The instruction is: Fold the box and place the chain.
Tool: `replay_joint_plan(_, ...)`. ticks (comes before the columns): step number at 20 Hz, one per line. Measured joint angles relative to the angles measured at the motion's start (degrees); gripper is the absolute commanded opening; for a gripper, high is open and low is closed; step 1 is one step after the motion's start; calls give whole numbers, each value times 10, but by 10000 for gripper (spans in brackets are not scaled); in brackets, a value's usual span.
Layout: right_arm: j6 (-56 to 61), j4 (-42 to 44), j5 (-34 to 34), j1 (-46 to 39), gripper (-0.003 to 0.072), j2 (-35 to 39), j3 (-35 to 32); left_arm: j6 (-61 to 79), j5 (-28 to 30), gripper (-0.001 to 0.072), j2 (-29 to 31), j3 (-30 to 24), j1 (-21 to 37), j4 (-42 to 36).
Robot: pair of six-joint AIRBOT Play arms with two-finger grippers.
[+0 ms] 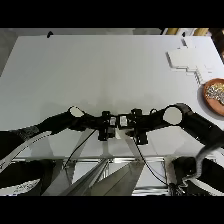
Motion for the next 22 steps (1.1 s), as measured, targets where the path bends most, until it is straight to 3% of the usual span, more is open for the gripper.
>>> replay_joint_plan(2,0,-14,-9,3,259,0,0,0,0,372,0,0,0,0)
replay_joint_plan(5,0,-26,-18,5,169,0,0,-2,0,372,0,0,0,0)
replay_joint_plan(11,0,-33,-27,6,115,0,0,-1,1,372,0,0,0,0)
replay_joint_plan(22,0,-38,-44,6,102,22,0,0,1,372,0,0,0,0)
